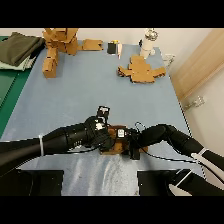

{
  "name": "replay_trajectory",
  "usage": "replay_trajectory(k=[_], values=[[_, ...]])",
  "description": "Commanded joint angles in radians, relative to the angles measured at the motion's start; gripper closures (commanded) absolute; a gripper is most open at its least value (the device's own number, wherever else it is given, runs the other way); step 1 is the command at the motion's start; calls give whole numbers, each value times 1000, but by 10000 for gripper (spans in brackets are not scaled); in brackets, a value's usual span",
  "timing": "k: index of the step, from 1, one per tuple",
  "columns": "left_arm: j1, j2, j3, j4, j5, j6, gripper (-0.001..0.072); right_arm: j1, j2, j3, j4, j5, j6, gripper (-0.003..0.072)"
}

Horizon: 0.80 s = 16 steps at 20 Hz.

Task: Fold the box.

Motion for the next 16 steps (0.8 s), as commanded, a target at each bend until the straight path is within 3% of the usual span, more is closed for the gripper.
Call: replay_trajectory(k=[1, 5, 8, 9, 10, 11, 12, 14, 16], values=[[3, 39, 1, 3, -107, 94, 220, 0, 0, 0, 0, -1, 0, 128], [3, 117, 1, 6, -219, 219, 221, 0, 0, 0, 0, -1, 0, 128], [3, 194, 0, 14, -182, 335, 222, 0, 0, 0, 0, -1, 0, 128], [3, 211, -10, 30, -170, 388, 289, 0, 0, 0, 0, -1, 0, 128], [9, 229, -32, 33, -147, 465, 492, 0, 0, 0, 0, -1, 0, 128], [24, 247, -66, 22, -109, 542, 614, 0, 0, 0, 0, -1, 0, 128], [53, 267, -112, -12, -57, 643, 693, 0, 0, 0, 0, -1, 0, 128], [161, 304, -220, -189, 47, 929, 699, 0, 0, 0, 0, -1, 0, 128], [338, 312, -328, -515, 64, 1442, 699, 0, 0, 0, 0, -1, 0, 128]])
